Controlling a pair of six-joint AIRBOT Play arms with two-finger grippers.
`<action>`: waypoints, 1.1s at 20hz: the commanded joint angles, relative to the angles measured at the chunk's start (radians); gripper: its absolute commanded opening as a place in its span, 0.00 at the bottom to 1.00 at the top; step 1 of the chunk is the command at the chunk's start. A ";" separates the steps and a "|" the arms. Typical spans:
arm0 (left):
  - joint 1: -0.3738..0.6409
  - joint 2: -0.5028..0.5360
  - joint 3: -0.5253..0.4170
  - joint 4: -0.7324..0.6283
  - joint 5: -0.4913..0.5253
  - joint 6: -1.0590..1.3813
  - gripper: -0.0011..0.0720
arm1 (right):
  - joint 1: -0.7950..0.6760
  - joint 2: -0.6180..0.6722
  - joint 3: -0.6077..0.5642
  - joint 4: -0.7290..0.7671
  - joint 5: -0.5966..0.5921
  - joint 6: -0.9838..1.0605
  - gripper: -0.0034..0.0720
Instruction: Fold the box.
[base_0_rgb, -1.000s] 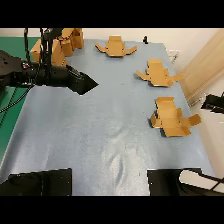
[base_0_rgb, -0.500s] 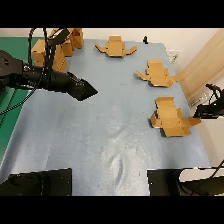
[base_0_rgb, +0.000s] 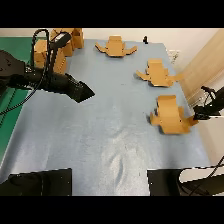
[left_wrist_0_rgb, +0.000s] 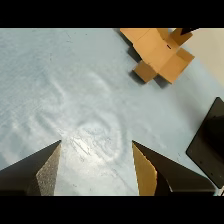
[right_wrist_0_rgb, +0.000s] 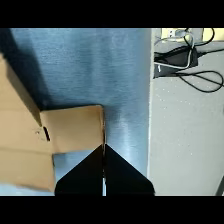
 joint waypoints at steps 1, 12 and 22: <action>0.011 -0.001 0.001 0.011 0.040 -0.004 0.96 | 0.070 0.076 0.003 0.169 -0.135 0.154 0.06; 0.407 -0.109 0.000 0.019 0.036 0.002 0.96 | 0.784 0.558 -0.003 0.677 0.045 0.405 0.05; 0.367 -0.470 0.000 -0.120 -0.061 0.240 0.96 | 0.929 0.444 -0.614 0.633 0.656 0.055 0.06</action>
